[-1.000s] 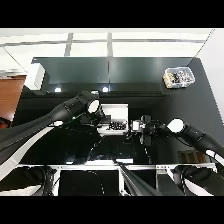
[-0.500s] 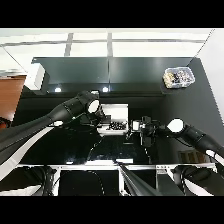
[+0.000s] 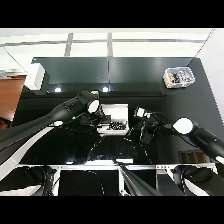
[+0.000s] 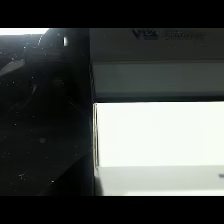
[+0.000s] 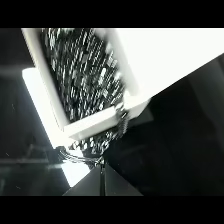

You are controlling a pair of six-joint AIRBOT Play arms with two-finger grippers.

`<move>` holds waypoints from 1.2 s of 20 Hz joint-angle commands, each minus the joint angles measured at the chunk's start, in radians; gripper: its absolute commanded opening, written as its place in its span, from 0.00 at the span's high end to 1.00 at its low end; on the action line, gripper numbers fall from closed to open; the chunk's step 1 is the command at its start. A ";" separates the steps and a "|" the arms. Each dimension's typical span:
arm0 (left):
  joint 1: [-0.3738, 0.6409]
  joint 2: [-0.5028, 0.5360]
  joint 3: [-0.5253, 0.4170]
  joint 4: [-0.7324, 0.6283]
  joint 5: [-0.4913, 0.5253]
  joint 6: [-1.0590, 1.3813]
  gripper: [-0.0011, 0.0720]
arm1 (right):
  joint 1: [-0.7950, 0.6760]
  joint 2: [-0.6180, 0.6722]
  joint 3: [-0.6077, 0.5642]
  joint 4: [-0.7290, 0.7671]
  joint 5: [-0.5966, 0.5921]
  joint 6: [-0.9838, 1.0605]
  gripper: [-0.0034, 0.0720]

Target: Fold the box and place the chain.

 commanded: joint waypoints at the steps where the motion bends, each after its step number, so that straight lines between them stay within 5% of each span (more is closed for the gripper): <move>1: -0.001 0.000 0.000 -0.001 -0.001 0.000 0.95 | 0.000 0.144 0.063 -0.151 0.105 0.314 0.94; 3: -0.001 0.000 0.000 0.000 0.004 0.000 0.95 | 0.000 0.211 0.110 -0.172 0.080 0.464 0.94; 9: -0.001 0.000 0.000 0.003 -0.004 0.001 0.95 | 0.000 0.235 0.240 0.203 0.033 0.541 0.94; 15: -0.001 0.000 0.000 0.003 -0.003 0.001 0.95 | 0.002 0.200 0.324 0.208 0.052 0.649 0.94; 21: 0.000 0.000 0.000 0.003 0.010 0.001 0.95 | 0.065 -0.036 0.286 0.116 0.154 0.678 0.93; 22: 0.000 0.000 0.000 0.003 0.009 0.001 0.95 | 0.078 -0.064 0.267 0.106 0.154 0.678 0.88; 23: 0.000 0.000 0.000 0.003 0.010 0.001 0.95 | 0.082 -0.082 0.252 0.078 0.157 0.695 0.57; 24: 0.000 0.000 0.000 0.003 0.010 0.001 0.95 | 0.076 -0.082 0.250 0.024 0.168 0.721 0.51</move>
